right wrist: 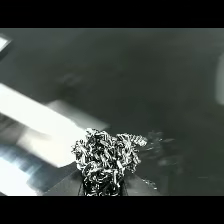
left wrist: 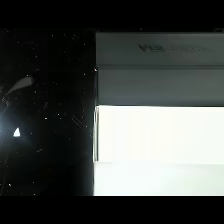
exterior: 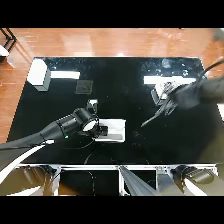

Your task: Fold the box and place the chain.

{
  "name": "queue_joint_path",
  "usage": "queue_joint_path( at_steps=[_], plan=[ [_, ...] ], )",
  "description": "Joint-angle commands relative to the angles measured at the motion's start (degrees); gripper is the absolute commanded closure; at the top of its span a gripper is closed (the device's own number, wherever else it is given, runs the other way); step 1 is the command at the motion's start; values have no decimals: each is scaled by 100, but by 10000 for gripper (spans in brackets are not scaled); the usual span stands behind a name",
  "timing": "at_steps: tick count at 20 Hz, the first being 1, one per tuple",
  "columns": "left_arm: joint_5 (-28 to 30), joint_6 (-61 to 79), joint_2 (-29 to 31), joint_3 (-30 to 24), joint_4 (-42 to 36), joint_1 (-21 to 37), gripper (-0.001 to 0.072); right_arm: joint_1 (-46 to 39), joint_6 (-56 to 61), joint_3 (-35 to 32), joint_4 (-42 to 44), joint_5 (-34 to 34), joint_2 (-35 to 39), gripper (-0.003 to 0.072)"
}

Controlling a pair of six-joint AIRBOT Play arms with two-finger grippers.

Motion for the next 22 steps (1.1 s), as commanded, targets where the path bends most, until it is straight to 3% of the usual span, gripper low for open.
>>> queue_joint_path(
  at_steps=[1,5,8,22],
  plan=[
    [7,2,-2,0,26,0,691,981,181,-922,909,-754,173,666],
    [0,4,-2,0,26,0,691,1803,466,-1353,940,-2221,-83,666],
    [-7,4,-2,0,22,0,691,2059,481,-1353,990,-2747,-431,666],
    [-2,2,-2,0,22,0,691,2098,476,-1639,850,-2465,-1167,666]
  ],
)
